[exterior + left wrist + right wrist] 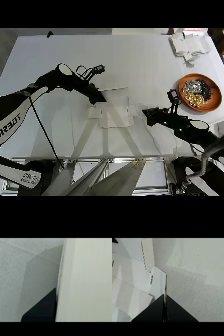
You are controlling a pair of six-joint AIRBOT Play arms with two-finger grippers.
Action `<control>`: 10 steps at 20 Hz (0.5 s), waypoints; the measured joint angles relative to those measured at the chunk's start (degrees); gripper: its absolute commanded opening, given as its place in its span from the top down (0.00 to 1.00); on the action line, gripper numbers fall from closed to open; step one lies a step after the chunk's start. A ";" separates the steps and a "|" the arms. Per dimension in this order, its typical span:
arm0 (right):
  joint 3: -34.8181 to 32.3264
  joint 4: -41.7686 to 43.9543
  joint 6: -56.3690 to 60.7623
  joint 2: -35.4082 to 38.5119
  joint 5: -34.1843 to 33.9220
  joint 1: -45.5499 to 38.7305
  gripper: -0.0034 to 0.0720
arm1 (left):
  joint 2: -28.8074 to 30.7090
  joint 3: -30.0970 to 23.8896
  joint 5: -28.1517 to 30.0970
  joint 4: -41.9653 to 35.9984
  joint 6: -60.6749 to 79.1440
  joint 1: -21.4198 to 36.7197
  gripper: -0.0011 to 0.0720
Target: Fold the box and place the chain.
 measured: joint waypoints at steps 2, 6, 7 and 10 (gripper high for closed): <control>0.00 0.00 0.00 0.00 0.02 0.00 0.81 | 0.00 0.00 0.00 0.00 0.00 0.00 0.97; 0.00 0.11 -0.07 0.02 0.59 0.00 0.39 | 0.02 0.00 0.26 0.35 -0.17 -0.04 0.98; 0.07 0.79 -0.04 0.22 0.68 -0.02 0.39 | 0.02 0.00 -0.22 0.31 -0.15 -0.02 0.98; 1.14 3.26 -0.04 1.81 1.01 0.00 0.39 | 1.29 0.00 -1.22 0.55 -0.07 0.00 0.98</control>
